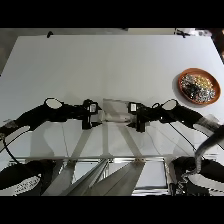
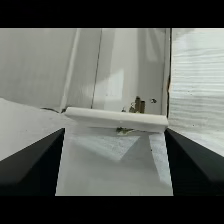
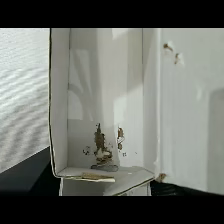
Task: Fold the box and place the chain.
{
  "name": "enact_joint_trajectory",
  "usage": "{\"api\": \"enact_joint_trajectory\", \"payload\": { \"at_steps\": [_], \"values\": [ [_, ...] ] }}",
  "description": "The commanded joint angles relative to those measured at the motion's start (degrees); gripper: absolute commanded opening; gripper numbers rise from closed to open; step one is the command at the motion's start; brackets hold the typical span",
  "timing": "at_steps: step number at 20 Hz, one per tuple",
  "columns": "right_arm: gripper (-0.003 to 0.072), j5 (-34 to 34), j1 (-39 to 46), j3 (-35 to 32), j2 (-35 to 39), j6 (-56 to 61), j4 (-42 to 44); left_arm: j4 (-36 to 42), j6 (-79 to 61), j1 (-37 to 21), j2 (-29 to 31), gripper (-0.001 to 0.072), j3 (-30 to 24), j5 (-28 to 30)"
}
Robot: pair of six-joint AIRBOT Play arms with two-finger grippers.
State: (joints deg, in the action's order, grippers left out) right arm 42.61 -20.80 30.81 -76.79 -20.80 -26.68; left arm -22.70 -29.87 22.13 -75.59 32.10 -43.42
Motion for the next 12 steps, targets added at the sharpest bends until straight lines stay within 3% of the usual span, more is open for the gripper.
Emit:
{"api": "enact_joint_trajectory", "payload": {
  "at_steps": [1,12],
  "values": [
    [0.0446,0.2,0.0,0.0,0.0,-0.1,0.0,1.0,-0.7,-0.4,-0.5,0.0700,0.0,-0.6],
    [0.0446,0.2,0.0,0.0,0.0,-0.1,0.0,-1.3,-3.5,0.1,-0.5,0.0700,0.0,-2.7]
  ]
}}
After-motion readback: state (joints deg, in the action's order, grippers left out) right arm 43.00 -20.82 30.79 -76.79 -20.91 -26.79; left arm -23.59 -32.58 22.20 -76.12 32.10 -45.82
